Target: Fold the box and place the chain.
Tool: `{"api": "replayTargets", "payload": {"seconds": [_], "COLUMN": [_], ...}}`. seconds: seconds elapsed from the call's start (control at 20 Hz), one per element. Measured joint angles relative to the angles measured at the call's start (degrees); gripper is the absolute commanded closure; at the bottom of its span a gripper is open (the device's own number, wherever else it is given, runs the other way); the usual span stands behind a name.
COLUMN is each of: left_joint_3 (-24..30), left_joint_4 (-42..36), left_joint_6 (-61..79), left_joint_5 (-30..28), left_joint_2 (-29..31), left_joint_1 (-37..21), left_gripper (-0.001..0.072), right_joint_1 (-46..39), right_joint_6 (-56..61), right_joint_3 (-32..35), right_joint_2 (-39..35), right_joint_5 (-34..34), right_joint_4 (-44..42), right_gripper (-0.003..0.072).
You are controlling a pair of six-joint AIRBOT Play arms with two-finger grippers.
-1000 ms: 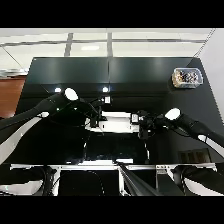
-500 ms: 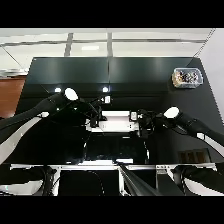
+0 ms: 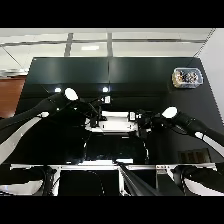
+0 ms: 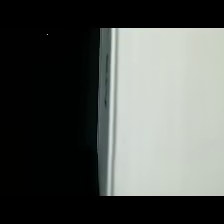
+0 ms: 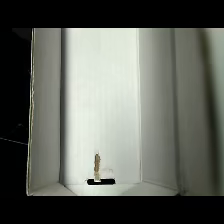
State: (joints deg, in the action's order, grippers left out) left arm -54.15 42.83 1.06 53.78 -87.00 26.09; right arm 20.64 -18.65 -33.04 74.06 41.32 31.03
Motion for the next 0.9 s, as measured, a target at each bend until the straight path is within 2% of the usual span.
{"api": "replayTargets", "payload": {"seconds": [0.55,0.65,0.75,0.8,0.85,0.9], "left_joint_3": [0.0,0.0,0.0,0.0,0.0,0.0], "left_joint_4": [0.0,0.0,0.0,0.0,0.0,0.0], "left_joint_6": [0.0,0.0,0.0,0.0,0.0,0.0], "left_joint_5": [0.0,0.0,0.3,0.3,0.3,0.3], "left_joint_2": [0.0,0.0,0.0,0.0,0.0,0.0], "left_joint_1": [0.0,0.0,0.0,0.0,0.0,0.0], "left_gripper": [0.0682,0.0681,0.0678,0.0677,0.0673,0.0623], "right_joint_1": [0.1,0.1,0.1,0.1,0.1,0.1], "right_joint_6": [0.5,0.5,0.5,0.5,0.6,0.6], "right_joint_3": [-0.1,-0.1,-0.1,-0.1,-0.1,-0.1], "right_joint_2": [0.1,0.1,0.1,0.1,0.1,0.1], "right_joint_5": [0.0,0.0,0.0,0.0,0.1,0.1], "right_joint_4": [0.3,0.4,0.5,0.5,0.6,0.6], "right_gripper": [-0.0011,0.0116,0.0116,0.0193,0.0224,0.0224]}}
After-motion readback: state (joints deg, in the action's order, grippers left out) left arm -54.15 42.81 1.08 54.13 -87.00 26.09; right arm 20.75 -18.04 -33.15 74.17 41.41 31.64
